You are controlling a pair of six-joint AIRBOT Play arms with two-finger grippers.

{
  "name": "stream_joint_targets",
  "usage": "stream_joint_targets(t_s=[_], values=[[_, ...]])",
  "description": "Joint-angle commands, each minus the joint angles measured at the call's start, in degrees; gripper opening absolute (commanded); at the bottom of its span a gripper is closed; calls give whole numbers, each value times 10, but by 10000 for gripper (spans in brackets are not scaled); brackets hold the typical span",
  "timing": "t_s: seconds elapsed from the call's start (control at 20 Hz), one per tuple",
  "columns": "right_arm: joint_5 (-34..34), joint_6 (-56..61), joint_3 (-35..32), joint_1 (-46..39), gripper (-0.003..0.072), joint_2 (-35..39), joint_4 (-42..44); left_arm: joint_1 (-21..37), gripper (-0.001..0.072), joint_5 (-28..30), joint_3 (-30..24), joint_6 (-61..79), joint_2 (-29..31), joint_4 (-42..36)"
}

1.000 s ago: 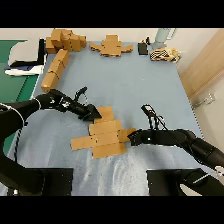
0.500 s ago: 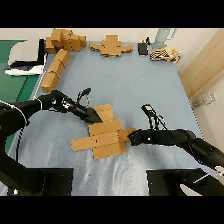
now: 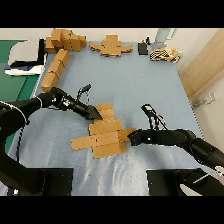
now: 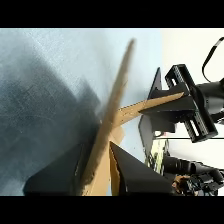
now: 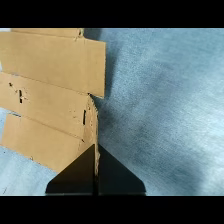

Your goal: Fold the box.

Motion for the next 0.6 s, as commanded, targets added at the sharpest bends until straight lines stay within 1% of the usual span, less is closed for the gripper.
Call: stream_joint_targets(t_s=[0.0,0.05,0.2,0.3,0.35,0.4,0.45,0.5,0.55], values=[[0,0,0,1,2,0,0,0,193,-1,3,0,0,0],[0,0,0,1,3,0,0,0,167,-2,3,0,0,1],[0,0,0,0,3,0,0,0,165,-17,3,3,0,1],[0,2,0,1,3,0,0,0,10,-32,3,34,0,0],[1,7,0,0,4,0,0,-1,9,-39,3,42,0,0],[3,23,0,0,41,0,0,-4,8,-42,3,54,0,0],[9,47,0,-4,168,0,-3,-9,8,-40,4,64,0,0],[13,71,2,-17,333,0,-12,-16,8,-33,5,76,3,1],[14,90,7,-35,373,0,-32,-24,8,-24,5,90,10,0]])
